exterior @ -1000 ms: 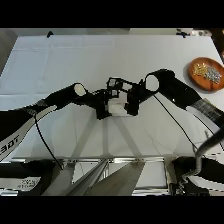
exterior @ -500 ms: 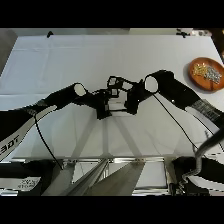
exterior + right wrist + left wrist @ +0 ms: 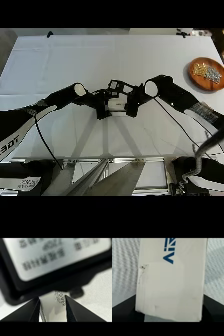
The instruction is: Fold the box and place the chain.
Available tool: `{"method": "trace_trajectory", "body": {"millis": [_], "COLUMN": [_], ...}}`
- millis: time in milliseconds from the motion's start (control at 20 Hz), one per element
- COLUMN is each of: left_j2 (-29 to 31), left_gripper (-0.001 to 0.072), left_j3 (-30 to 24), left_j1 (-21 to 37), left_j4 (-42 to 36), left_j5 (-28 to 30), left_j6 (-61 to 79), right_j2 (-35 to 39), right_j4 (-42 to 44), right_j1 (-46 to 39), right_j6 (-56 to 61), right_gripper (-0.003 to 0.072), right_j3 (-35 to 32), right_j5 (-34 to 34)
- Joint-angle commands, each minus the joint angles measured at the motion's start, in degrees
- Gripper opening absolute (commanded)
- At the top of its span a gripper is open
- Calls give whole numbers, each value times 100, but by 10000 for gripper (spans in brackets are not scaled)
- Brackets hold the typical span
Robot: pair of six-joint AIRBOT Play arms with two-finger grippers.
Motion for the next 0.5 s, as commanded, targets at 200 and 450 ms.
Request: {"method": "trace_trajectory", "body": {"millis": [200, 450], "left_j2": [0, 0], "left_gripper": [212, 212], "left_j3": [0, 0], "left_j1": [4, 4], "left_j4": [0, 0], "left_j5": [0, 0], "left_j6": [0, 0], "right_j2": [4, 278], "right_j4": [15, 2], "right_j1": [22, -35], "right_j6": [262, 284], "right_gripper": [299, 488], "right_j3": [-50, -48], "right_j5": [59, 94]}}
